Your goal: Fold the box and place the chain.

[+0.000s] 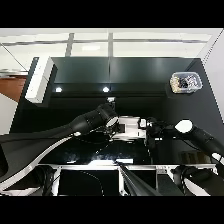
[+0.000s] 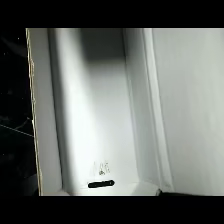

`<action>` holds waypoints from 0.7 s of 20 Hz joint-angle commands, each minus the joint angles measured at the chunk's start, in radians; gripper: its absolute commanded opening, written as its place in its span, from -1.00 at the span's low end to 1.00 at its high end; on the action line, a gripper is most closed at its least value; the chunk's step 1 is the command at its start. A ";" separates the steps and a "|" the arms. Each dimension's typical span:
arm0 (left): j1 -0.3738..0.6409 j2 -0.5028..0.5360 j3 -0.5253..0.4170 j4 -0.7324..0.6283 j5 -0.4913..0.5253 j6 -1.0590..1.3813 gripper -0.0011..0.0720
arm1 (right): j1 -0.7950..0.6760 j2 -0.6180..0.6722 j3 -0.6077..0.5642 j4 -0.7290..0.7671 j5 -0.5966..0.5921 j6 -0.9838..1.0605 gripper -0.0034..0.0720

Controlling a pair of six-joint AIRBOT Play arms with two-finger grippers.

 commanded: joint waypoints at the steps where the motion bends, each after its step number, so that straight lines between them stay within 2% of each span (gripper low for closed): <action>1: 0.000 0.000 0.000 -0.001 -0.022 0.000 -0.89 | -0.002 0.073 0.015 -0.152 0.067 0.133 0.98; 4: 0.000 0.000 0.000 0.005 -0.031 0.000 -0.89 | -0.002 0.098 0.014 -0.289 0.101 0.161 0.98; 10: 0.000 0.000 0.000 0.009 -0.023 0.000 -0.89 | 0.000 0.091 0.013 -0.249 0.027 0.159 0.96; 11: 0.000 0.000 0.000 0.009 -0.023 0.000 -0.89 | 0.002 0.085 0.013 -0.225 0.031 0.154 0.77; 12: 0.000 0.000 0.000 0.012 -0.023 0.000 -0.89 | 0.002 0.080 0.013 -0.196 0.044 0.138 0.42; 13: 0.000 0.000 0.000 0.016 -0.023 0.000 -0.89 | 0.002 0.077 0.013 -0.164 0.051 0.113 0.32; 14: 0.000 0.000 0.000 0.019 -0.024 0.000 -0.89 | 0.002 0.076 0.013 -0.136 0.056 0.106 0.31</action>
